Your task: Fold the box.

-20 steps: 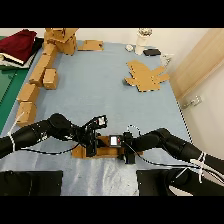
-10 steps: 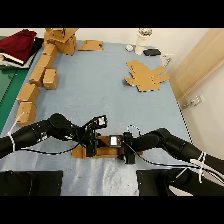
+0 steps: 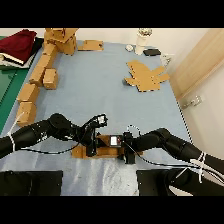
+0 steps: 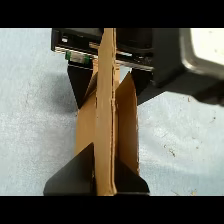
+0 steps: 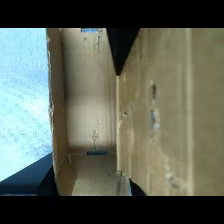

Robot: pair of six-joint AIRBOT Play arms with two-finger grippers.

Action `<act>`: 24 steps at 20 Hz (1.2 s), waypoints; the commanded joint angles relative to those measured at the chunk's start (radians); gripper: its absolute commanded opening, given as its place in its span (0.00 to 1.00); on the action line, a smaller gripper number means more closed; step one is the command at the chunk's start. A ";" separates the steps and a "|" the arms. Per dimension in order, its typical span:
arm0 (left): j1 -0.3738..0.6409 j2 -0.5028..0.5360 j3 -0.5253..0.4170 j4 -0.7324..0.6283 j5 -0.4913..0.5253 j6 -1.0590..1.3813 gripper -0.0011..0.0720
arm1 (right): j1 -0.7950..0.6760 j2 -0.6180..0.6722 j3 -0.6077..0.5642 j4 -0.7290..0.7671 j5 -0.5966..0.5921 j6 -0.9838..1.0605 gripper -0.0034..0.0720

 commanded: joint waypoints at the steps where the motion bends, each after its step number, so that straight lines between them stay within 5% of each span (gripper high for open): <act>1: 0.002 0.000 0.000 0.026 0.020 -0.072 0.31 | 0.000 -0.001 0.000 0.000 -0.001 0.000 0.63; 2: 0.002 0.000 0.000 0.027 0.030 -0.095 0.58 | 0.000 -0.001 0.000 0.000 -0.001 0.000 0.63; 8: 0.039 0.049 0.000 0.114 0.074 -0.254 0.59 | 0.000 -0.001 0.000 0.000 -0.001 0.001 0.63; 12: 0.089 0.103 0.000 0.261 0.005 -0.443 0.59 | 0.000 -0.001 0.000 0.001 -0.001 0.002 0.66; 13: 0.090 0.116 0.000 0.299 -0.005 -0.483 0.59 | 0.000 -0.001 0.000 0.001 -0.001 0.003 0.79; 14: 0.091 0.130 0.000 0.331 -0.014 -0.521 0.59 | 0.000 -0.001 0.000 0.000 0.000 0.013 0.81; 18: 0.093 0.190 0.000 0.369 -0.052 -0.587 0.59 | 0.000 -0.001 0.000 0.000 0.000 0.016 0.81; 21: 0.095 0.243 0.000 0.527 -0.129 -0.789 0.58 | 0.000 -0.001 0.000 0.000 0.000 0.016 0.81; 22: 0.095 0.258 0.000 0.570 -0.187 -0.893 0.40 | 0.000 -0.001 0.000 0.000 -0.001 0.016 0.81; 23: 0.095 0.269 0.000 0.585 -0.267 -0.966 0.04 | 0.000 -0.001 0.000 0.000 -0.001 0.016 0.81; 24: 0.093 0.272 0.000 0.579 -0.357 -1.025 0.03 | 0.000 0.000 0.000 0.000 -0.001 0.016 0.81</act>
